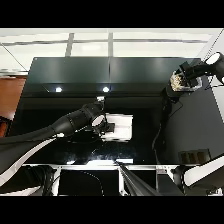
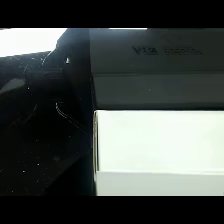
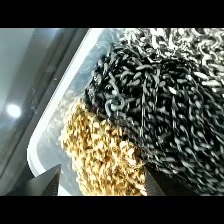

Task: Fold the box and place the chain.

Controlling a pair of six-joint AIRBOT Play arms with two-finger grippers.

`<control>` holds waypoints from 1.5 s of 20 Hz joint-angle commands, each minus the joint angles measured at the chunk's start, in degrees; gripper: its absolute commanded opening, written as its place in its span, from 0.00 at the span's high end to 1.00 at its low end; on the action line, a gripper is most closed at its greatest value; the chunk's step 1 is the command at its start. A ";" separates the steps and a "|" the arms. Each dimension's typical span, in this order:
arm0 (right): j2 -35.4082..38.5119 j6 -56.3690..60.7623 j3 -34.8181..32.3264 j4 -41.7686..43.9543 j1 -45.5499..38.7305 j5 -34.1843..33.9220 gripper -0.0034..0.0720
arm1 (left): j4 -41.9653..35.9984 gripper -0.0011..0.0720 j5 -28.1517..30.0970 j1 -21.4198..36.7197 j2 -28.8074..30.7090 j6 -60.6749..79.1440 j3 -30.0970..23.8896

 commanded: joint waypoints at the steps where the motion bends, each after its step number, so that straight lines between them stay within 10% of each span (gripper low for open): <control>1: -0.94 0.02 0.13 1.22 0.94 -0.15 0.47 | 0.07 0.94 0.02 -0.02 -0.02 0.00 0.02; 3: -0.90 -3.04 0.13 1.70 1.11 0.02 0.87 | 0.07 0.94 0.02 -0.02 -0.02 0.00 0.02; 4: -0.72 -4.28 0.20 1.68 1.09 0.48 0.90 | 0.07 0.94 0.00 -0.02 -0.02 0.00 0.02; 21: 30.51 -35.47 10.69 3.76 -1.22 6.88 0.90 | 0.00 0.94 0.00 -0.04 -0.02 0.00 0.02; 30: 45.68 -42.12 8.41 4.50 11.10 23.06 0.90 | 0.02 0.94 0.02 -0.04 -0.02 0.00 0.02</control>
